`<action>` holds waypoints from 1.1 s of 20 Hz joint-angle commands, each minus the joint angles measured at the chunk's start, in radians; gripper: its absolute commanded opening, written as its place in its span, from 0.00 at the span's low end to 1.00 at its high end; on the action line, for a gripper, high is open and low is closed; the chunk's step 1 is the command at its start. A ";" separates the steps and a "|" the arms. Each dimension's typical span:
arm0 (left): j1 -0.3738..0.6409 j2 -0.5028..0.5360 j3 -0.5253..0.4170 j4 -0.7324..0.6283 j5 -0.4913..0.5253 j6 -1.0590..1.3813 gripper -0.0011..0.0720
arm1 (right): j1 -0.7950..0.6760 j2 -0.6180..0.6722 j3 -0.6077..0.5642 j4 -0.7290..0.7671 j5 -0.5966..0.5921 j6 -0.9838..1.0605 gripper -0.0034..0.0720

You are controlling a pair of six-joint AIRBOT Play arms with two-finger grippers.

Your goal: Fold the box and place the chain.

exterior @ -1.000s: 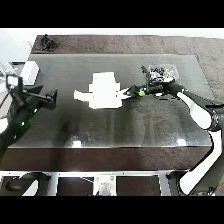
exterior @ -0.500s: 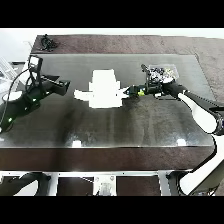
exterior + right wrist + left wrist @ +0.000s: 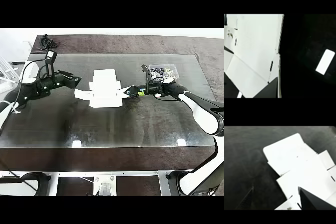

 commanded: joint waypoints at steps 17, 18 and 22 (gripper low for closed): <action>0.001 -0.389 0.449 0.365 -0.363 -0.449 0.88 | 0.006 0.018 -0.019 0.008 -0.009 -0.074 0.05; 0.001 -0.389 0.449 0.365 -0.382 -0.439 0.88 | 0.006 0.018 -0.019 0.008 -0.009 -0.074 0.05; 0.001 -0.395 0.451 0.364 -0.384 -0.425 0.88 | 0.006 0.018 -0.019 0.008 -0.008 -0.074 0.05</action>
